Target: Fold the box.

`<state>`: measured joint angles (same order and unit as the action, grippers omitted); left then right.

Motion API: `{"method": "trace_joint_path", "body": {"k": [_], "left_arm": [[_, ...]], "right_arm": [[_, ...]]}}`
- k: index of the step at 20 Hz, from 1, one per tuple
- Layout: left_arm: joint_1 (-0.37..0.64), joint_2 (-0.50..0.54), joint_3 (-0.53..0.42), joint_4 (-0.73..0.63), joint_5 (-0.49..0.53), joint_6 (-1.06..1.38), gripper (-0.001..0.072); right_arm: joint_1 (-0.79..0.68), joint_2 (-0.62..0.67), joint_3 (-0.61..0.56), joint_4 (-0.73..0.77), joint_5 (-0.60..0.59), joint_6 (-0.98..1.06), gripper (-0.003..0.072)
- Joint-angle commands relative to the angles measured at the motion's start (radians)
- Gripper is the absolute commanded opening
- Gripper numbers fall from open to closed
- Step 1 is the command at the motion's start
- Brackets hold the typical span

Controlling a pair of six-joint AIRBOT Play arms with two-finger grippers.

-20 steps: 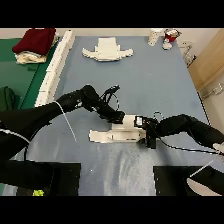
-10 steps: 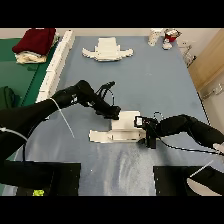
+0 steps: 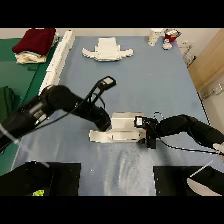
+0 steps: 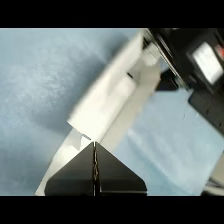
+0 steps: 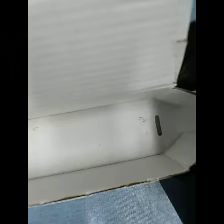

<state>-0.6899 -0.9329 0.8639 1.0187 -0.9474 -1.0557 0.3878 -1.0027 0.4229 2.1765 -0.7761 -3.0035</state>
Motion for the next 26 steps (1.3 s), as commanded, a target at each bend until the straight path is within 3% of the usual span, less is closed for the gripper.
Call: {"method": "trace_joint_path", "body": {"k": [1, 2, 3, 4, 5, 8, 15, 21, 24, 25, 26], "left_arm": [[-0.138, 0.167, -0.130, 0.090, 0.085, 0.166, 0.0012], [-0.164, 0.177, -0.156, 0.090, 0.086, 0.233, 0.0015], [-0.180, 0.174, -0.172, 0.090, 0.084, 0.263, 0.0162], [-0.188, 0.166, -0.183, 0.089, 0.084, 0.263, 0.0561], [-0.189, 0.154, -0.190, 0.089, 0.079, 0.263, 0.0701], [-0.175, 0.120, -0.194, 0.115, 0.068, 0.297, 0.0701], [0.055, 0.044, -0.304, -0.034, 0.199, 0.694, 0.0701], [0.072, -0.099, -0.304, -0.257, 0.220, 0.944, 0.0701], [0.072, -0.150, -0.303, -0.306, 0.232, 0.991, 0.0700], [0.072, -0.159, -0.303, -0.310, 0.239, 0.994, 0.0675], [0.072, -0.166, -0.303, -0.309, 0.244, 1.011, 0.0550]], "right_arm": [[0.001, 0.000, 0.000, 0.000, 0.000, 0.001, 0.0549], [0.000, 0.000, 0.000, 0.000, 0.000, 0.001, 0.0549], [0.001, 0.000, 0.000, 0.000, 0.000, 0.001, 0.0550], [0.000, 0.000, 0.000, 0.000, 0.000, 0.001, 0.0549], [0.001, 0.000, 0.000, 0.000, 0.000, 0.001, 0.0550], [0.001, 0.000, 0.000, 0.000, 0.000, 0.001, 0.0549], [0.001, 0.000, 0.000, 0.000, 0.000, 0.001, 0.0550], [0.001, 0.000, 0.000, 0.000, 0.000, 0.001, 0.0550], [0.001, 0.000, 0.000, 0.000, 0.000, 0.001, 0.0550], [0.001, 0.000, 0.000, 0.000, 0.000, 0.001, 0.0549], [0.001, 0.000, 0.000, 0.000, 0.000, 0.001, 0.0550]]}}
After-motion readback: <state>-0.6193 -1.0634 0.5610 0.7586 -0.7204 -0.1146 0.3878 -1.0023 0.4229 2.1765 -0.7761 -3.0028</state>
